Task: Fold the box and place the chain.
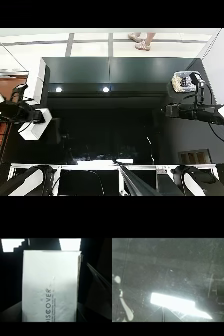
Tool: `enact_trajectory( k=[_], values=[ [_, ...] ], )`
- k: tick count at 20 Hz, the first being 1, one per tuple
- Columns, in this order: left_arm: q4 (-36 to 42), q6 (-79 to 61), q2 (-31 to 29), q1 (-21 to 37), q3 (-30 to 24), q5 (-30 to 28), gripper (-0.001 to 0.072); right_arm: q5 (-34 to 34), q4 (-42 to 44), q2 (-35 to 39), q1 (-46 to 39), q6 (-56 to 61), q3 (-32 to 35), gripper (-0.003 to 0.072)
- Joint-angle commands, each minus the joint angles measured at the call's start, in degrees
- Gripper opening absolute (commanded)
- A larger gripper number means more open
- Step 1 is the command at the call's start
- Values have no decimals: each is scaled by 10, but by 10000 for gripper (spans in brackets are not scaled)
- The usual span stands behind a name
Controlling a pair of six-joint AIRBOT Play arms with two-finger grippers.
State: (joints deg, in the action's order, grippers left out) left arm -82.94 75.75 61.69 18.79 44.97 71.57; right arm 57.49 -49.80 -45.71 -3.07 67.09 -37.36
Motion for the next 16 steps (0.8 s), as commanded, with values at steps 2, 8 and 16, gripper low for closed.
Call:
enact_trajectory(
  k=[2, 8, 16],
  values=[
    [-4, -21, -14, 96, -17, -25, 332, -3, 0, 0, 0, 0, 0, 17],
    [14, -143, -23, 135, -18, -74, 332, -3, 3, 0, 0, 0, 0, 17],
    [99, -223, 4, 135, -16, -175, 332, -3, 2, 0, 0, 0, 0, 17]
  ],
)
